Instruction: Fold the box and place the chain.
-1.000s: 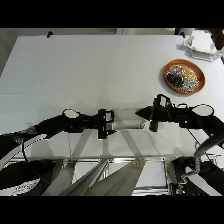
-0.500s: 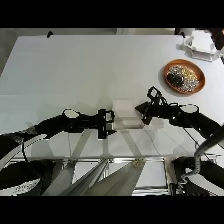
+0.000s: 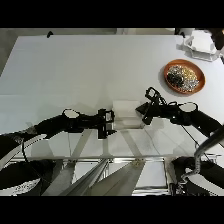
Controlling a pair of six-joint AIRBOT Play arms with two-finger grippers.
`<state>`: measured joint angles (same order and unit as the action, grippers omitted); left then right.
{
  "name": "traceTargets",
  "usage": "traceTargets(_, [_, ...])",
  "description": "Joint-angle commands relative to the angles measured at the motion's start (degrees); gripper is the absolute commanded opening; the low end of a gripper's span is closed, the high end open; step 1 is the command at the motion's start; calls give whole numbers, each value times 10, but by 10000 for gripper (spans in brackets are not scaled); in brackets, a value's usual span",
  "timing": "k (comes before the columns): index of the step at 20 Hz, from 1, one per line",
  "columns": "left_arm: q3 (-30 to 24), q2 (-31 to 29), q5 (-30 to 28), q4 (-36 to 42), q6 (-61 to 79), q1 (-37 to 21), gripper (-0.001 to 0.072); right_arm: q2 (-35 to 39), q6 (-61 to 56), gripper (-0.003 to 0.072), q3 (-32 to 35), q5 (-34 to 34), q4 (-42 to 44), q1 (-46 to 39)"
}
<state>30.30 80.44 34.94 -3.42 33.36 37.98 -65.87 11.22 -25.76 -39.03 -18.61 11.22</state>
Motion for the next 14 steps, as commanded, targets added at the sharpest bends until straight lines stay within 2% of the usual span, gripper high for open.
traceTargets(1, [0, 0, 0, 0, 0, 0, 150, 9, -3, 12, -30, -87, 5, 1])
traceTargets(4, [0, 0, 0, 0, 0, 0, 150, 59, -6, 12, -33, -115, -31, 1])
traceTargets(9, [0, 0, 0, 0, 0, 0, 150, 168, -69, 12, -33, -155, -210, 1])
traceTargets(11, [0, 0, 0, 0, 0, 0, 150, 180, -75, 13, -33, -195, -320, 1])
traceTargets(13, [0, 0, 0, 0, 0, 0, 150, 173, -96, 17, -26, -224, -395, -3])
traceTargets(14, [0, 0, 0, 0, 0, 0, 150, 168, -95, 58, -18, -226, -414, -8])
